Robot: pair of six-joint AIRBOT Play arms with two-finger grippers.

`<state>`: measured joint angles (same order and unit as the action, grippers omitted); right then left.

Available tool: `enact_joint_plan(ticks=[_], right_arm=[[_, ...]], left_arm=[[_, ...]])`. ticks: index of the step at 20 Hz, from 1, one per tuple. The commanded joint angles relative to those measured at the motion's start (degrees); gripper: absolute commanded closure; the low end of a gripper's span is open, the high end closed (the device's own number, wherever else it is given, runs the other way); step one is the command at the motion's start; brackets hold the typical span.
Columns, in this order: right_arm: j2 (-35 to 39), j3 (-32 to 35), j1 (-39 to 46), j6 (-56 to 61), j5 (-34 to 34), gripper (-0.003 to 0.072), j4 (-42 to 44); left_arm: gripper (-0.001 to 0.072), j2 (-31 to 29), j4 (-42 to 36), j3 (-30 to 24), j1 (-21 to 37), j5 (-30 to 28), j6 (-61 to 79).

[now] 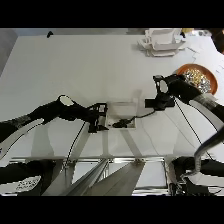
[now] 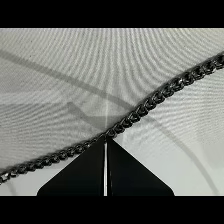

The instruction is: Fold the box and place the chain.

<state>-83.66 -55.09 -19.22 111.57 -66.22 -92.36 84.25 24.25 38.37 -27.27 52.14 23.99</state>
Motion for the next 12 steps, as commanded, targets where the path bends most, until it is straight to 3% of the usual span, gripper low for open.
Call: enact_joint_plan(ticks=[1, 4, 6, 12], right_arm=[[0.83, -0.07, 0.00, -1.11, -0.46, 0.0668, 0.22], [1.16, -0.07, 0.00, -1.03, -1.20, 0.0651, 0.28], [1.14, -0.07, 0.00, -0.79, -1.25, 0.0461, 0.26], [1.05, 2.01, 0.00, -0.39, 0.81, 0.0459, 0.24]], left_arm=[[0.0518, -0.04, -0.02, 0.04, 0.04, -0.02, 0.00], [0.0518, -0.04, 0.00, 0.04, 0.04, -0.02, 0.00], [0.0518, -0.04, 0.00, 0.04, 0.04, -0.02, 0.00], [0.0518, -0.04, 0.00, 0.04, 0.04, 0.00, 0.00]])
